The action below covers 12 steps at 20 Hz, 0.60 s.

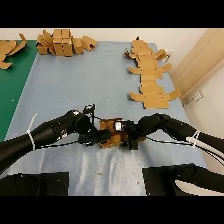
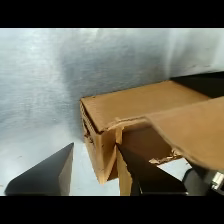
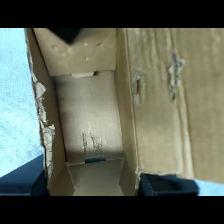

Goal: Fold the box.

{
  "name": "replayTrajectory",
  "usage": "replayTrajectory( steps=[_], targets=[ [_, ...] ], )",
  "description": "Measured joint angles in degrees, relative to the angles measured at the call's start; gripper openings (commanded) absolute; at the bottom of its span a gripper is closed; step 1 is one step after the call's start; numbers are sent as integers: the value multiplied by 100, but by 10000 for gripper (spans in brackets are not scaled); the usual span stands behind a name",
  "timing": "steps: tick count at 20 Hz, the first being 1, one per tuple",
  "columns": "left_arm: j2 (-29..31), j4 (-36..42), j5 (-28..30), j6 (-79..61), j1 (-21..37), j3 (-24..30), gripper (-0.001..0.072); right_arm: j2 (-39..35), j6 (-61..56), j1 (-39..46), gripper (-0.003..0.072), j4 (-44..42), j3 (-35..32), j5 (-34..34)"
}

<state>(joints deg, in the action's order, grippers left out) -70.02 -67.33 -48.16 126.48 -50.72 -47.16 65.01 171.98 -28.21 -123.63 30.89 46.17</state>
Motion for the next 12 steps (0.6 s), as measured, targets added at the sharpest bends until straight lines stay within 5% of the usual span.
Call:
replayTrajectory(
  steps=[12],
  targets=[
    [-74, 15, 610, 160, -2, -26, 425, 0, 0, 0, 533, -2, 0, -2]
  ],
)
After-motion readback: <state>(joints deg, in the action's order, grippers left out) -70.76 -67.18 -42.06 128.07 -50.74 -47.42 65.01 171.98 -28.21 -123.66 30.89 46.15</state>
